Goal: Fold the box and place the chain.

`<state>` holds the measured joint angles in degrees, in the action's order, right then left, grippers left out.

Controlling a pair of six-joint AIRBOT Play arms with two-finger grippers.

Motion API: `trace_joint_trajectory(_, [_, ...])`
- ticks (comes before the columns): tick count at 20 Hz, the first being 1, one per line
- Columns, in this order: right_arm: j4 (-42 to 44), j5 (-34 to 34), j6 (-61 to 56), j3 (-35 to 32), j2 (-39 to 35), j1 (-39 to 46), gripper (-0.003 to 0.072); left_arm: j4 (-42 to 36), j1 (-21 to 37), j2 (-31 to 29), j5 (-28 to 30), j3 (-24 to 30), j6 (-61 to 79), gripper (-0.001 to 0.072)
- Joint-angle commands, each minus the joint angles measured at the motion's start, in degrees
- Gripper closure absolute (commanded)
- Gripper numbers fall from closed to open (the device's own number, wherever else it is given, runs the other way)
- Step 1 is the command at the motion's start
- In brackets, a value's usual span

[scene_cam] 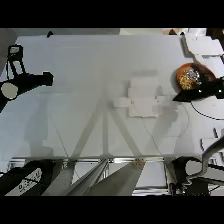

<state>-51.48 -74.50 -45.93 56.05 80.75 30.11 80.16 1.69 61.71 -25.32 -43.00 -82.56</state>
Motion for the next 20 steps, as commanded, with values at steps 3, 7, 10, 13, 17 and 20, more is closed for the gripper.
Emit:
trace_joint_trajectory(3, [13.4,8.3,4.1,0.0,0.0,-12.2,0.0674,0.0,0.0,0.0,0.0,0.0,0.0,0.0015])
trace_joint_trajectory(7, [17.8,19.9,5.3,0.0,-0.1,-19.6,0.0675,0.0,0.0,0.0,0.0,0.0,0.0,0.0015])
trace_joint_trajectory(10, [19.7,23.6,9.7,-0.1,-0.1,-25.0,0.0675,0.0,0.0,0.0,0.0,0.0,0.0,0.0015])
trace_joint_trajectory(13, [22.1,31.8,10.4,-2.7,-0.1,-29.6,0.0676,0.0,0.0,0.0,0.0,0.0,0.0,0.0015])
trace_joint_trajectory(17, [24.9,39.4,11.1,-10.4,-0.1,-31.0,0.0676,0.0,0.0,0.0,0.0,0.0,0.0,0.0015])
trace_joint_trajectory(20, [28.4,39.6,15.2,-14.0,-0.1,-31.0,0.0676,0.0,0.0,0.0,0.0,0.0,0.0,0.0015])
